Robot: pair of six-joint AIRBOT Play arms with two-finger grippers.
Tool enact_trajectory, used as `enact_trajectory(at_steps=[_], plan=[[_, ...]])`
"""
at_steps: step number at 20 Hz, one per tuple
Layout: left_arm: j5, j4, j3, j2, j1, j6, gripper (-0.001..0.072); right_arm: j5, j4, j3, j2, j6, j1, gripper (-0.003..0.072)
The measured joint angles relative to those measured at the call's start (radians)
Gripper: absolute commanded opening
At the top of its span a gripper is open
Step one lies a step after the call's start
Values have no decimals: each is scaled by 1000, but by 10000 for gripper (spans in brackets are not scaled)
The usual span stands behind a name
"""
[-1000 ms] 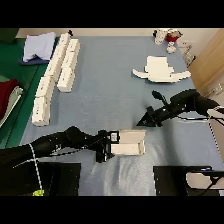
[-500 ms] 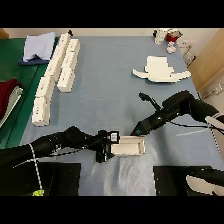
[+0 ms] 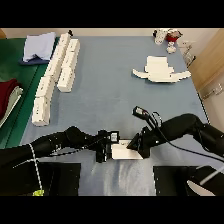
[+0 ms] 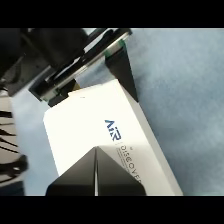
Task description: Fold the box.
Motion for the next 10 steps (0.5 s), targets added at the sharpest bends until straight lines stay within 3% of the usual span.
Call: enact_trajectory(at_steps=[2, 5, 8, 10], plan=[[0, 0, 0, 0, 0, 0, 514, 99, -75, -41, 67, -11, 81, 112], [0, 0, 0, 0, 0, 0, 514, 211, -177, -71, 139, -23, 177, 428], [0, 0, 0, 0, 0, 0, 514, 263, -257, -82, 168, -34, 240, 521], [0, 0, 0, 0, 0, 0, 514, 282, -332, -85, 167, -42, 276, 526]])
